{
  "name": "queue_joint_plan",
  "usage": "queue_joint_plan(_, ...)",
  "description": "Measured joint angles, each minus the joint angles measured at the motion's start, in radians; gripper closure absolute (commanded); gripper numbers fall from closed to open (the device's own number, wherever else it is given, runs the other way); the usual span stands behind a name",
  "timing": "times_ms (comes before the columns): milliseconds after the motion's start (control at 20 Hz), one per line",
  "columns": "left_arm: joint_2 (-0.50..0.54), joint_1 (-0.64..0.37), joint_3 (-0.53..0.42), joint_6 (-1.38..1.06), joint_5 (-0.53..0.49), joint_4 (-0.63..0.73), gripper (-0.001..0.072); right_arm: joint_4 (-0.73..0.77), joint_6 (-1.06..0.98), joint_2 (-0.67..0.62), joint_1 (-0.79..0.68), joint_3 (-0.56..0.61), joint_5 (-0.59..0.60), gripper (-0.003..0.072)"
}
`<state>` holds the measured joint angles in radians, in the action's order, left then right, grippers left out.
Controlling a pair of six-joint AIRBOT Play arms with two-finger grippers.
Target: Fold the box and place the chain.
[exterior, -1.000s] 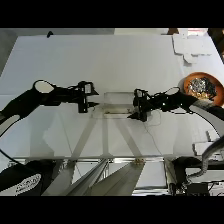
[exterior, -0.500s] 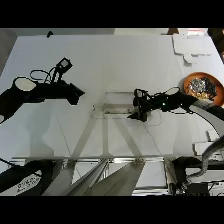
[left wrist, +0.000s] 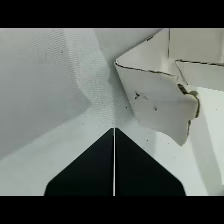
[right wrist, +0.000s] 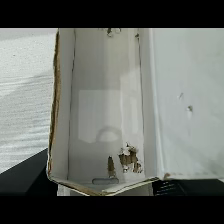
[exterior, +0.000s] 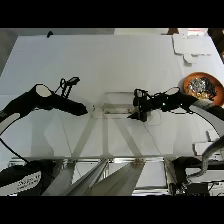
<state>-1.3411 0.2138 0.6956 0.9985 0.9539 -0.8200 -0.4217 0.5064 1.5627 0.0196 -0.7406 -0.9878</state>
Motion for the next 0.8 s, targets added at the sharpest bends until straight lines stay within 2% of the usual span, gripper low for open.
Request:
queue_joint_plan(200,-0.006,0.014,-0.064,0.014,-0.043,0.1,0.071,0.0,0.0,0.0,0.0,0.0,0.0,0.0143)
queue_joint_plan(450,-0.008,0.041,-0.089,-0.018,-0.101,0.223,0.071,0.0,0.0,0.0,0.0,0.0,0.0,0.0143)
queue_joint_plan(800,0.001,0.049,-0.094,-0.03,-0.137,0.264,0.071,0.0,0.0,0.0,0.0,0.0,0.0,0.0143)
